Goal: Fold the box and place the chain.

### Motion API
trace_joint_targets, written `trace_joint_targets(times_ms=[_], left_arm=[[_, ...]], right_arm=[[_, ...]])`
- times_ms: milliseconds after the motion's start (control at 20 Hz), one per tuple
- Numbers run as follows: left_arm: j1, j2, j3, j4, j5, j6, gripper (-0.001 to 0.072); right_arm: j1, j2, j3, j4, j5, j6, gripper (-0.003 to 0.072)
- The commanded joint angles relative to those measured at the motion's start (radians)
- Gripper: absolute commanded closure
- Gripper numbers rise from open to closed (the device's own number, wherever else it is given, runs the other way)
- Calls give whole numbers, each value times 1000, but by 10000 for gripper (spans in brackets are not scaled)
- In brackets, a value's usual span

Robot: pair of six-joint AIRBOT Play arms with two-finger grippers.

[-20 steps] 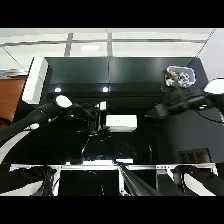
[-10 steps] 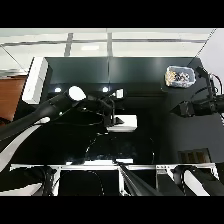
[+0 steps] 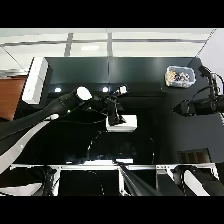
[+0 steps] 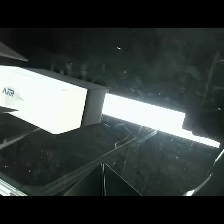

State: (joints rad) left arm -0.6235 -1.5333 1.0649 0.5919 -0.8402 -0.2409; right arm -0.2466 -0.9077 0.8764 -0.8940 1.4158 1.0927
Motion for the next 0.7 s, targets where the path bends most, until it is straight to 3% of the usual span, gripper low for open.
trace_joint_targets(times_ms=[0,350,650], left_arm=[[-6,-27,2,13,-12,-39,-8],[-10,-32,6,35,-115,-39,-8],[-38,-32,8,121,-88,5,-8]], right_arm=[[-1,1,1,0,-3,0,670],[-1,0,1,0,-6,0,670],[-1,0,1,0,-6,0,670]])
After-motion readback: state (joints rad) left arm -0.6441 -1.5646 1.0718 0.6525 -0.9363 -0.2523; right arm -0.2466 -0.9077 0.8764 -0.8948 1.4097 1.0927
